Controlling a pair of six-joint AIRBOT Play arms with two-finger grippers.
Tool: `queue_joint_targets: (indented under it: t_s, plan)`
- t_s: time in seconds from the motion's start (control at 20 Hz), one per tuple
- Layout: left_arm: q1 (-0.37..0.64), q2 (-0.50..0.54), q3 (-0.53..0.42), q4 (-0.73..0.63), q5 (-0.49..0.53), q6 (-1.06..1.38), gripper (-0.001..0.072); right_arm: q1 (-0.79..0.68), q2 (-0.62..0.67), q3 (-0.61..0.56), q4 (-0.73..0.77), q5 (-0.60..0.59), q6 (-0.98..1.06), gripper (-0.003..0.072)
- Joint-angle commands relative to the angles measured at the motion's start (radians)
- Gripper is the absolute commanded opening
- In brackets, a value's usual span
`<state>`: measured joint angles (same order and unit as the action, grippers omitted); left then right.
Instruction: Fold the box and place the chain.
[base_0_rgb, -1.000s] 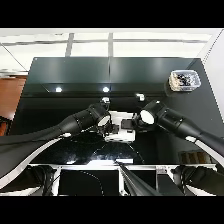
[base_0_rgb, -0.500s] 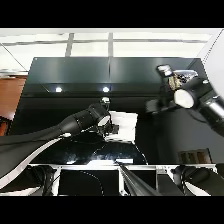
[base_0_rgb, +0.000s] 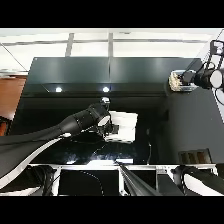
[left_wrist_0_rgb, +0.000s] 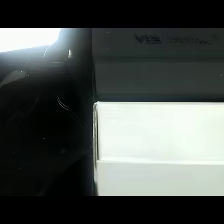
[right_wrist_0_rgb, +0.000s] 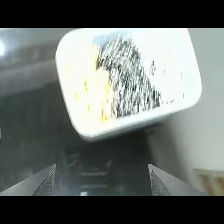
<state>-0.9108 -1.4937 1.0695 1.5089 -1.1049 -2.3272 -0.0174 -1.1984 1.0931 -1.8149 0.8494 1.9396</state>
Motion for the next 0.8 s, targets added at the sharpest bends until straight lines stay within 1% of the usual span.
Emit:
queue_joint_targets:
  t_s: [0.0,0.1,0.15,0.2,0.25,0.35,0.4,0.45,0.75]
  plan:
    - [0.000,0.000,0.000,0.000,0.000,0.000,0.0028,-0.119,-0.187,0.171,0.223,0.010,0.083,0.0697]
    - [0.000,0.000,0.000,0.000,-0.001,0.000,0.0028,-0.175,-0.307,0.297,0.406,0.077,0.153,0.0696]
    - [0.000,0.000,0.000,0.000,0.000,0.000,0.0028,-0.192,-0.356,0.346,0.470,0.109,0.181,0.0694]
    - [0.000,0.000,0.000,0.000,0.000,0.000,0.0027,-0.201,-0.397,0.385,0.501,0.143,0.241,0.0685]
    - [0.000,0.000,0.000,0.000,0.000,0.000,0.0028,-0.203,-0.428,0.412,0.515,0.165,0.284,0.0685]
    - [0.000,0.000,0.000,0.000,0.000,0.000,0.0028,-0.200,-0.469,0.433,0.525,0.163,0.326,0.0684]
    - [0.000,0.000,0.000,0.001,0.000,0.000,0.0027,-0.201,-0.483,0.436,0.525,0.159,0.336,0.0646]
    - [0.000,0.000,0.000,0.001,0.000,0.000,0.0028,-0.201,-0.495,0.438,0.525,0.159,0.338,0.0638]
    - [0.000,0.000,0.000,0.001,0.002,0.000,0.0028,-0.201,-0.543,0.439,0.526,0.127,0.357,0.0637]
